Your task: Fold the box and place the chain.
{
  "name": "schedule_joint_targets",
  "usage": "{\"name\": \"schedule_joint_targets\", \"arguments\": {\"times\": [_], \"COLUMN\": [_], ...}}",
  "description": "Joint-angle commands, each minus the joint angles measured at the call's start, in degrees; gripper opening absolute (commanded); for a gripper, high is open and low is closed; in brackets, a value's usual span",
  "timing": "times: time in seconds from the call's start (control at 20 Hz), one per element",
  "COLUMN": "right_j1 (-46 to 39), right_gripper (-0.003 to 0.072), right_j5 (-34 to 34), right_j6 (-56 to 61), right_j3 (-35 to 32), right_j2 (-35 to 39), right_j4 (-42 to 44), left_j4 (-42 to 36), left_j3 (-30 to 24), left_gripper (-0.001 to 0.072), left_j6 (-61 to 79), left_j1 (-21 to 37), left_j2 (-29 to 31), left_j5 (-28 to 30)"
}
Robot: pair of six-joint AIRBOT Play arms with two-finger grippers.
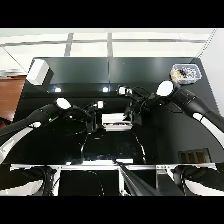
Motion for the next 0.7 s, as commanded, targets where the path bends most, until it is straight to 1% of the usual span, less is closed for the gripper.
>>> {"name": "schedule_joint_targets", "arguments": {"times": [0.0, 0.05, 0.45, 0.65], "right_j1": [0.7, 1.0, 1.7, 1.7], "right_gripper": [0.0233, 0.0282, 0.0282, 0.0281], "right_j5": [0.2, 0.2, 0.1, 0.1], "right_j6": [0.2, 0.2, 1.8, 1.9], "right_j3": [0.0, 0.0, -0.1, -1.3], "right_j2": [0.0, 0.0, 0.0, 0.0], "right_j4": [-0.7, -0.8, -2.1, -2.1], "left_j4": [0.0, 0.0, 0.0, 0.0], "left_j3": [0.0, 0.0, 0.0, 0.0], "left_gripper": [0.0482, 0.0481, 0.0481, 0.0482], "left_j6": [0.0, 0.0, 0.0, 0.0], "left_j1": [0.0, 0.0, 0.0, 0.0], "left_j2": [0.0, 0.0, 0.0, 0.0], "left_j5": [0.0, 0.0, 0.0, 0.0]}}
